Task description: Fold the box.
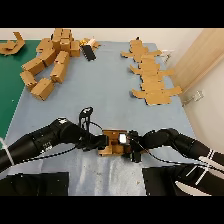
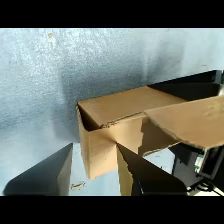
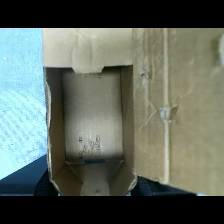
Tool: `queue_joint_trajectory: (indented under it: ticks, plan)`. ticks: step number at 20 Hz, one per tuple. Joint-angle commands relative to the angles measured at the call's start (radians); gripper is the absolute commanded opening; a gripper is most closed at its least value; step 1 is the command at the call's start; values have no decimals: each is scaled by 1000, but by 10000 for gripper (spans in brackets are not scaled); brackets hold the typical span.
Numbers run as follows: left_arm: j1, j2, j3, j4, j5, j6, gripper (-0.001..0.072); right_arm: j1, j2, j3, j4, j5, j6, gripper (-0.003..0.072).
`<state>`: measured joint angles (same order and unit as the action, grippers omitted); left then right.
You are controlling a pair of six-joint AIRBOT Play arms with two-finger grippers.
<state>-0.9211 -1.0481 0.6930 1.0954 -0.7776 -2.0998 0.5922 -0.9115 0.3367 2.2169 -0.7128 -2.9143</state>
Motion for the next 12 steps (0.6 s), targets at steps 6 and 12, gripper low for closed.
queue_joint_trajectory:
  ticks: [6,12]
  plan:
    - [-117,-140,118,178,-61,-264,420,0,1,1,0,0,0,507]
    - [-153,-176,141,239,-71,-384,420,0,1,1,0,0,0,507]
